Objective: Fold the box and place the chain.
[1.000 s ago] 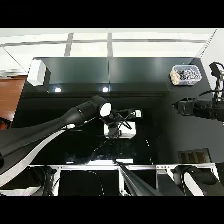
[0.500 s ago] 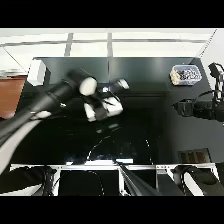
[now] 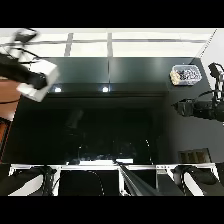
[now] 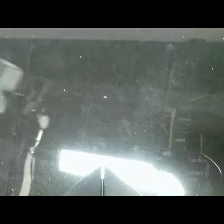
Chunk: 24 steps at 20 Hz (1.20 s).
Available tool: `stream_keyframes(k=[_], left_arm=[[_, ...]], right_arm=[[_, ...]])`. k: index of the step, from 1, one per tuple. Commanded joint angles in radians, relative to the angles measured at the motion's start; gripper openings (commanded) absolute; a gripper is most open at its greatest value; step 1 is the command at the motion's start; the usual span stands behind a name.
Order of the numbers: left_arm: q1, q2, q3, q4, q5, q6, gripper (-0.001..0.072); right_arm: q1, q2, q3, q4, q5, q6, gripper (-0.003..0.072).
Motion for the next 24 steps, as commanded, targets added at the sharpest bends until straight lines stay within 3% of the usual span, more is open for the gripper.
stream_keyframes(k=[1, 4, 11, 15, 24], left_arm=[[0.23, -0.005, 0.001, -0.013, 0.068, -0.035, 0.0272], [0.318, -0.066, 0.009, -0.044, 0.143, -0.031, 0.0272], [0.351, -0.307, 0.056, -0.079, 0.111, -0.03, 0.0271], [0.394, -0.414, 0.058, -0.264, 0.136, 0.058, 0.0272], [0.444, -0.452, 0.066, -0.31, 0.189, 0.154, 0.0272]], right_arm=[[0.0, -0.001, 0.0, 0.0, -0.024, 0.0, 0.0011], [0.0, -0.001, 0.0, 0.0, -0.044, 0.0, 0.0011], [0.0, -0.001, 0.0, -0.022, -0.058, 0.005, 0.0012], [0.0, -0.003, 0.0, -0.022, -0.059, 0.005, 0.0011], [0.0, -0.003, 0.0, -0.022, -0.074, 0.038, 0.0011]])
